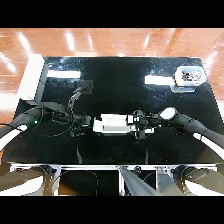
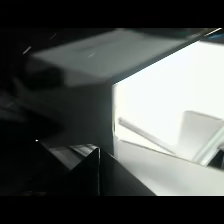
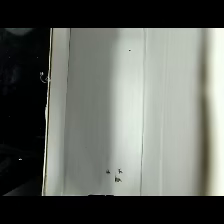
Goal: Fold the box and place the chain.
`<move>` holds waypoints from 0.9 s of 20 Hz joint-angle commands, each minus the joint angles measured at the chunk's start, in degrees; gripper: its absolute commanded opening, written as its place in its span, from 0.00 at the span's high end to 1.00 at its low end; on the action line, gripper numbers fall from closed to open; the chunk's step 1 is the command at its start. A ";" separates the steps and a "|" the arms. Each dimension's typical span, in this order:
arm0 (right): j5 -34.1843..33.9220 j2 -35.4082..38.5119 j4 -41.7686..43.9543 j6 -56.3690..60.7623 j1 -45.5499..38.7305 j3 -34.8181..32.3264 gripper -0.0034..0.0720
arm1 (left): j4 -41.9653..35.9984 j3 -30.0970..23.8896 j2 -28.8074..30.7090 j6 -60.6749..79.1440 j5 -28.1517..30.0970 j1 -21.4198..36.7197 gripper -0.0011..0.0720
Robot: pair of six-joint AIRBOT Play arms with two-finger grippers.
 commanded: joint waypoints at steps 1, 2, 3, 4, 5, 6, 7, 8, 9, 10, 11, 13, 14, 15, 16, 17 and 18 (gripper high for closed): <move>0.02 -0.04 0.02 0.00 0.04 0.04 0.24 | -0.44 2.12 0.04 0.13 3.48 -0.04 0.96; 0.02 -0.04 0.02 0.00 0.04 0.04 0.24 | -0.48 2.19 0.04 0.13 4.50 -0.04 0.95; 0.02 -0.04 0.02 0.00 0.04 0.04 0.24 | -0.46 2.19 0.04 0.11 5.31 -0.04 0.90; 0.02 -0.04 0.00 0.00 0.04 0.04 0.24 | -0.46 2.19 0.04 0.11 6.05 -0.04 0.74; 0.02 -0.04 0.00 0.00 0.04 0.04 0.24 | -0.46 2.19 0.04 0.11 6.43 -0.04 0.55; 0.02 -0.04 0.00 0.00 0.04 0.04 0.24 | -0.46 2.19 0.04 0.11 6.56 -0.04 0.43; 0.00 -0.07 0.02 0.00 0.04 0.04 0.24 | -0.48 2.19 0.04 0.11 6.54 -0.04 0.34; 0.02 -0.07 0.02 0.00 0.04 0.04 0.24 | -0.48 2.19 0.04 0.11 6.54 -0.07 0.34; 0.00 -0.07 0.00 0.00 0.04 0.04 0.24 | -0.59 2.19 0.04 0.11 6.45 -0.07 0.33; 0.00 -0.07 0.02 0.00 0.04 0.04 0.24 | -0.66 2.19 0.04 0.07 6.27 -0.15 0.26; 0.00 -0.07 0.02 0.00 0.04 0.04 0.24 | -0.63 2.19 0.04 0.09 5.95 -0.55 0.19; 0.00 -0.07 0.02 0.00 0.04 0.04 0.24 | -0.66 2.32 0.11 -0.20 5.81 -2.36 0.19; 0.00 -0.07 0.02 0.00 0.04 0.04 0.24 | -0.42 2.29 0.37 -1.09 5.38 -3.34 0.19; 0.00 -0.07 0.02 0.02 0.04 0.04 0.24 | 0.11 2.29 0.92 -2.64 3.93 -4.46 0.19; 0.00 -0.07 0.02 0.02 0.04 0.04 0.24 | 0.11 2.29 1.60 -2.71 2.56 -5.35 0.19; 0.00 -0.07 0.02 0.02 0.04 0.04 0.24 | 0.09 2.29 2.32 -2.99 1.33 -6.05 0.19; 0.00 -0.07 0.02 0.02 0.04 0.04 0.24 | 0.02 2.29 2.84 -3.13 1.05 -6.29 0.19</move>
